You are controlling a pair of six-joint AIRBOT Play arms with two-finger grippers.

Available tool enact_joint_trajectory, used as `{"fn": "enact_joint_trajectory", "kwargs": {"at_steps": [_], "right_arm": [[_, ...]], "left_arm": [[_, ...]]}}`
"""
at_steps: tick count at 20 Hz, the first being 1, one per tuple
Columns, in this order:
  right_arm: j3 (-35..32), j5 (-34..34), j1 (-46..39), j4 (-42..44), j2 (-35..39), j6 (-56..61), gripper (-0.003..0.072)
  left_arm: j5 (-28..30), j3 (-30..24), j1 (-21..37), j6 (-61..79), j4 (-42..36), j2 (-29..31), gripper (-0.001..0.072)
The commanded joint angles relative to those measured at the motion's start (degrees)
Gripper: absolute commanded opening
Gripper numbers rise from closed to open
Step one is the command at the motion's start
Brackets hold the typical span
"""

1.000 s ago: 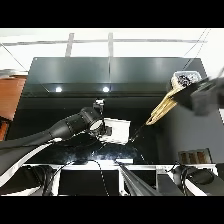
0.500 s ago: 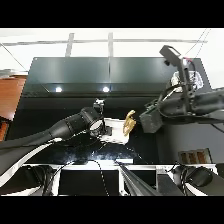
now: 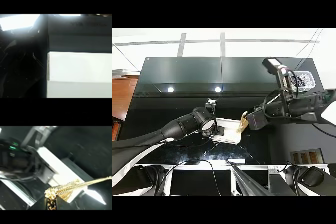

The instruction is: Fold the box and place the chain.

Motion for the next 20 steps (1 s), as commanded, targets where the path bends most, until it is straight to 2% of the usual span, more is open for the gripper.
{"fn": "enact_joint_trajectory", "kwargs": {"at_steps": [1, 6, 9, 16, 17, 19, 20], "right_arm": [[-2.3, 0.9, 1.4, 0.0, 0.0, 1.1, 0.0018], [-8.5, -9.1, 5.2, 6.3, -1.1, 1.3, 0.0018], [-8.9, -14.4, 5.2, 6.4, -3.6, 1.0, 0.0020], [-8.9, -15.1, 5.2, 5.7, -5.6, 1.0, 0.0021], [-8.9, -15.1, 5.2, 5.5, -5.6, 1.0, 0.0046], [-8.8, -14.3, 5.0, 5.3, -5.6, 1.1, 0.0530], [-8.8, -13.1, 4.2, 5.4, -5.3, 1.0, 0.0665]], "left_arm": [[0.3, 0.0, 0.0, 0.0, 0.0, 0.0, 0.0031], [0.3, 0.0, 0.0, 0.0, 0.0, 0.0, 0.0031], [0.3, 0.0, 0.0, 0.0, 0.0, 0.0, 0.0031], [0.5, 0.0, 0.0, 0.0, 0.0, 0.0, 0.0031], [0.5, 0.0, 0.0, 0.0, 0.0, 0.0, 0.0031], [0.5, 0.0, 0.0, 0.0, 0.0, 0.0, 0.0031], [0.5, 0.0, 0.0, 0.0, 0.0, 0.0, 0.0031]]}}
